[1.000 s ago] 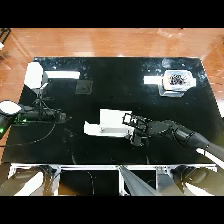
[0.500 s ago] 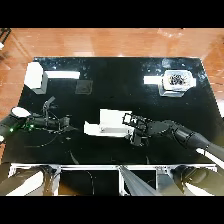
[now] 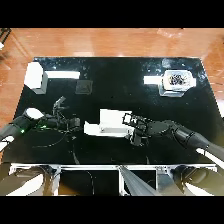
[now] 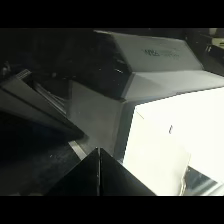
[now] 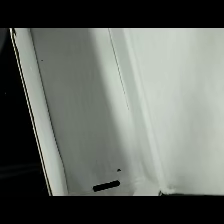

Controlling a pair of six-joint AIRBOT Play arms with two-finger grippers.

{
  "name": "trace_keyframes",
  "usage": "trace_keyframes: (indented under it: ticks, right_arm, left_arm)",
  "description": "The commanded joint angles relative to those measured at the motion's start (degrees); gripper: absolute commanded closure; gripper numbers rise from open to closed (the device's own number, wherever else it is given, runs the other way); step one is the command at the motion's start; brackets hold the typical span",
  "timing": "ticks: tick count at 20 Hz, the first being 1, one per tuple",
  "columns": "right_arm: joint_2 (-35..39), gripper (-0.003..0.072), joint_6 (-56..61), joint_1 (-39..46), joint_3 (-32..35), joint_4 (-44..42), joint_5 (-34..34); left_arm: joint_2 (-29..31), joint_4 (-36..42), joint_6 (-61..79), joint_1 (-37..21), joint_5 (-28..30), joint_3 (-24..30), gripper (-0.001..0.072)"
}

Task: Fold the box and place the chain.

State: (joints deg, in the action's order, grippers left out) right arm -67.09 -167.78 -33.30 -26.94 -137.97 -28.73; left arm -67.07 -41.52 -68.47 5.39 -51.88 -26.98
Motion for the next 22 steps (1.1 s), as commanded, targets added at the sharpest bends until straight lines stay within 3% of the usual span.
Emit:
trace_keyframes:
  ticks: [1, 8, 10, 16, 20, 21, 22]
  right_arm:
    - [0.0, 0.0468, 0.0, 0.0, 0.0, 0.0, 0.0]
    - [0.0, 0.0469, 0.0, 0.0, 0.0, 0.0, 0.0]
    - [0.0, 0.0469, 0.0, 0.0, 0.0, 0.0, 0.0]
    - [0.0, 0.0469, 0.0, 0.0, 0.0, 0.0, 0.0]
    - [0.0, 0.0469, 0.0, 0.0, 0.0, 0.0, 0.0]
    - [0.0, 0.0469, 0.0, 0.0, 0.0, 0.0, 0.0]
    - [0.0, 0.0468, 0.0, 0.0, 0.0, 0.0, 0.0]
  left_arm:
    - [-1.2, 0.5, -2.5, 2.4, 0.6, 0.0, 0.0695]
    - [-4.8, 6.4, 0.3, 2.5, 0.2, 0.0, 0.0691]
    - [-4.8, 6.5, 1.0, 2.6, -0.6, 0.0, 0.0615]
    - [-4.8, 6.4, 1.0, 8.2, 1.1, -0.5, 0.0619]
    - [-4.4, 5.9, 1.0, 7.8, -0.7, -3.2, 0.0606]
    - [-4.4, 5.6, 1.0, 7.3, -1.5, -4.0, 0.0471]
    - [-4.4, 5.4, 1.0, 7.2, -2.4, -4.8, 0.0282]
